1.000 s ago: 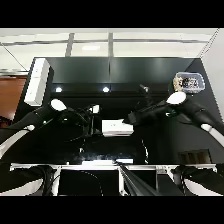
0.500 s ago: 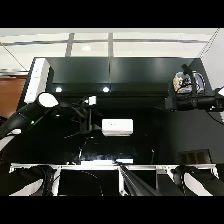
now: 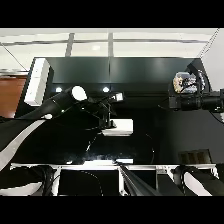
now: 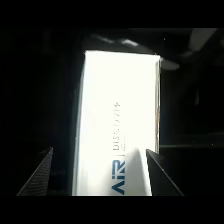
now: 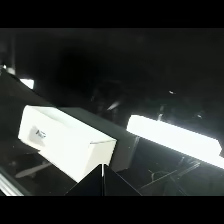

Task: Fold the box and place the chain.

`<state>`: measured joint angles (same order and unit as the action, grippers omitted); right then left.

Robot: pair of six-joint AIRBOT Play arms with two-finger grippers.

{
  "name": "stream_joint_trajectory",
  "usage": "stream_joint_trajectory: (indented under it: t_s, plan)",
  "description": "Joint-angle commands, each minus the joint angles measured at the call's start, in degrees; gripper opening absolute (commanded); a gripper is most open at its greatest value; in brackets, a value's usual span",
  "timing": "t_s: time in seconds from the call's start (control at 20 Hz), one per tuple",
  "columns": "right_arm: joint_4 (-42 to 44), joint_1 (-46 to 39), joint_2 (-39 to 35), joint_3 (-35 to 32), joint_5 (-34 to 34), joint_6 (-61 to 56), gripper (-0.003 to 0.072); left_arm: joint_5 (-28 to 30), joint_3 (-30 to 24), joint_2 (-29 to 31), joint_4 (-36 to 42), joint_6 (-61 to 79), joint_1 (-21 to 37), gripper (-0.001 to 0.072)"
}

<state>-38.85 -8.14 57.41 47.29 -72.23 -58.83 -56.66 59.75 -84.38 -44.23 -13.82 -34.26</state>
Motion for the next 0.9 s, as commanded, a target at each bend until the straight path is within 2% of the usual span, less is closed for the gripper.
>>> stream_joint_trajectory:
  t_s: [0.0,0.7,0.85]
  plan:
    - [-0.87,-0.07,-0.04,0.07,0.11,-0.02,0.0017,-1.97,1.62,-2.05,-1.42,-2.23,-0.52,0.0720]
    - [-0.85,-0.07,-0.04,0.07,0.66,-0.04,0.0017,-2.78,1.64,-1.81,-2.27,-4.46,-2.01,0.0720]
    - [-0.85,-0.07,-0.04,0.07,0.66,-0.04,0.0017,-1.88,1.62,-1.81,-3.28,-4.76,-3.82,0.0720]
